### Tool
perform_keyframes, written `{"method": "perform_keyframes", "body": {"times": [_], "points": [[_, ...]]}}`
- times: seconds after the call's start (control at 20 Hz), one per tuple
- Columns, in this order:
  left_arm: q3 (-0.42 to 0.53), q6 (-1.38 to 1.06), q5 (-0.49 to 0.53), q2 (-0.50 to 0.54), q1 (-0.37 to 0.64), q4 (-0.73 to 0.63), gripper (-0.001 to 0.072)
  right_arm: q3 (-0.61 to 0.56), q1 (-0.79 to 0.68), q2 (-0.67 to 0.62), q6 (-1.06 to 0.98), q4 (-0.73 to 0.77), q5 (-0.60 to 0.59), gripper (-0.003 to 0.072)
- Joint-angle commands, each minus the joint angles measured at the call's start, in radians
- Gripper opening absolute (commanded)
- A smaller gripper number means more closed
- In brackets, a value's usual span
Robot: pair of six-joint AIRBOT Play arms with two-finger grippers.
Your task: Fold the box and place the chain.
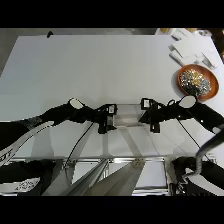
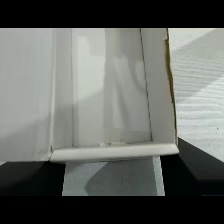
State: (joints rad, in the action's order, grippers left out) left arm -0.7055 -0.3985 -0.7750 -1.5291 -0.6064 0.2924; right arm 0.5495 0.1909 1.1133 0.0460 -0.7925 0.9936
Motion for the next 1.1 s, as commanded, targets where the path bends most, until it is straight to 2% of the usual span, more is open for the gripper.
{"method": "perform_keyframes", "body": {"times": [0.0, 0.1, 0.2, 0.35, 0.45, 0.55, 0.75, 1.05], "points": [[0.0, -0.001, 0.0, 0.001, 0.0, 0.0, 0.0314, -0.001, 0.0, -0.122, -0.235, -0.121, -0.009, 0.0018], [0.0, -0.001, 0.001, 0.001, 0.0, 0.0, 0.0314, 0.0, -0.004, -0.196, -0.375, -0.156, -0.017, 0.0018], [0.0, -0.001, 0.001, 0.001, 0.0, 0.0, 0.0314, 0.0, -0.068, -0.245, -0.558, -0.154, -0.079, 0.0018], [0.0, -0.001, 0.001, 0.001, 0.0, 0.0, 0.0314, 0.002, -0.241, -0.244, -0.92, -0.16, -0.157, 0.0017], [0.0, -0.001, 0.0, 0.001, 0.0, 0.0, 0.0314, 0.002, -0.33, -0.203, -1.132, -0.211, -0.13, 0.0017], [0.0, -0.001, 0.0, 0.001, 0.0, 0.0, 0.0314, 0.002, -0.369, -0.129, -1.177, -0.253, -0.063, 0.0017], [0.0, -0.001, 0.0, 0.001, 0.0, 0.0, 0.0314, 0.002, -0.36, 0.034, -1.221, -0.223, 0.031, 0.0017], [0.0, -0.001, 0.0, 0.001, 0.0, 0.0, 0.0314, 0.002, -0.266, 0.152, -1.216, -0.142, 0.072, 0.0017]]}}
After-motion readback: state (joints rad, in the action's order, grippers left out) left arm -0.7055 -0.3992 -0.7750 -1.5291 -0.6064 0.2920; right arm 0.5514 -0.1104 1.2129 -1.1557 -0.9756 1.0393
